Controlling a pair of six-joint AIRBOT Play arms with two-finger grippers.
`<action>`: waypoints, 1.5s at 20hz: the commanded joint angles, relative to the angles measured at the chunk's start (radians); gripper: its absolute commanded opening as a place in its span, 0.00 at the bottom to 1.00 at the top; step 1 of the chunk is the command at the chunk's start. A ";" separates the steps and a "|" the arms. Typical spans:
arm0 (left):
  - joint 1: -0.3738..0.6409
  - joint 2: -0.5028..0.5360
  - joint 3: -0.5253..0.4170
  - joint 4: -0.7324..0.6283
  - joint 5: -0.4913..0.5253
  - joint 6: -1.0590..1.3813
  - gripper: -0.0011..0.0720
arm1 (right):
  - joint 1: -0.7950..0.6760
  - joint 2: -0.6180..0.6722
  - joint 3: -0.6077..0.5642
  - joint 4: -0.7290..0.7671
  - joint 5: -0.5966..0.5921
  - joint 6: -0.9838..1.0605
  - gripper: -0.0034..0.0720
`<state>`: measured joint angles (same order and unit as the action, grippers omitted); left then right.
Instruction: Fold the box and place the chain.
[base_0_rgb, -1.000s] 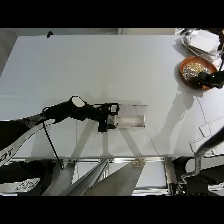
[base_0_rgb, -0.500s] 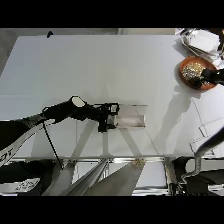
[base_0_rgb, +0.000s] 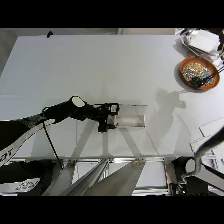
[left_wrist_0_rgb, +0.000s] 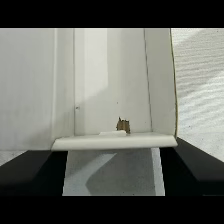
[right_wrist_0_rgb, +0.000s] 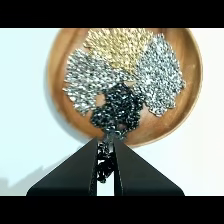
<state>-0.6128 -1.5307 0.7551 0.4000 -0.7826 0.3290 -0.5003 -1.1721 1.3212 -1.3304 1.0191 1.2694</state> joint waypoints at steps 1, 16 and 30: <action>0.000 0.000 0.000 0.000 0.000 0.000 0.45 | 0.000 0.184 0.001 0.080 0.098 -0.024 0.07; 0.000 0.000 0.000 0.000 0.000 0.000 0.45 | 0.134 0.515 0.001 0.396 0.391 -0.071 0.07; 0.000 0.000 0.000 0.000 0.000 0.000 0.45 | 0.429 0.591 -0.224 0.436 0.480 -0.036 0.07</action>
<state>-0.6128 -1.5311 0.7551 0.3996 -0.7826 0.3290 -0.1234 -0.6060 1.2034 -0.9184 1.5562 1.2297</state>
